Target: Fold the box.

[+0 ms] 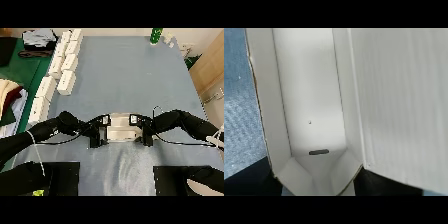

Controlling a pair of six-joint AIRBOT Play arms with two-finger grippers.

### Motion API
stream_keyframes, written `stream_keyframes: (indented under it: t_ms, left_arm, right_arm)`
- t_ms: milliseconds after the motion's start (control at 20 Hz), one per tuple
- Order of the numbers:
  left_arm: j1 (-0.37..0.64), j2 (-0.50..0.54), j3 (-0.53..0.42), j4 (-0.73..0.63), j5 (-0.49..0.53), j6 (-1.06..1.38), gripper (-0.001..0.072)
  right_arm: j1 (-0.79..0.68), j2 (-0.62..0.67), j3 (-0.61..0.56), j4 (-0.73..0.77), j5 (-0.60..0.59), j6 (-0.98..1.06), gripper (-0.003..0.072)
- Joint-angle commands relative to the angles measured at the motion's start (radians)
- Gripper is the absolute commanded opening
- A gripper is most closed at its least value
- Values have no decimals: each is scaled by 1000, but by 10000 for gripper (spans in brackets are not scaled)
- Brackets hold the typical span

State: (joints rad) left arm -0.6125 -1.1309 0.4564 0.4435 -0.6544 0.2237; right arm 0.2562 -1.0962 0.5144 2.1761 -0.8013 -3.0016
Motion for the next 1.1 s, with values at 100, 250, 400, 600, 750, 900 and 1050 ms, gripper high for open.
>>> stream_keyframes:
  t_ms: [100,250,400,600,750,900,1050]
  left_arm:
    - [-34,-29,3,-15,18,51,707]
    - [-36,-30,3,-55,29,95,707]
    - [-36,-31,3,-80,65,94,707]
    - [-37,-32,3,-88,79,91,707]
    - [-37,-32,3,-88,79,91,706]
    - [-39,-32,3,-79,72,91,590]
    - [-59,-34,3,-48,78,85,589]
  right_arm:
    - [0,0,0,0,0,1,519]
    - [0,0,0,0,0,1,519]
    - [0,0,0,0,0,1,519]
    - [0,0,0,0,0,1,519]
    - [0,0,0,0,0,1,519]
    - [0,0,0,0,0,1,519]
    - [0,0,0,0,0,1,519]
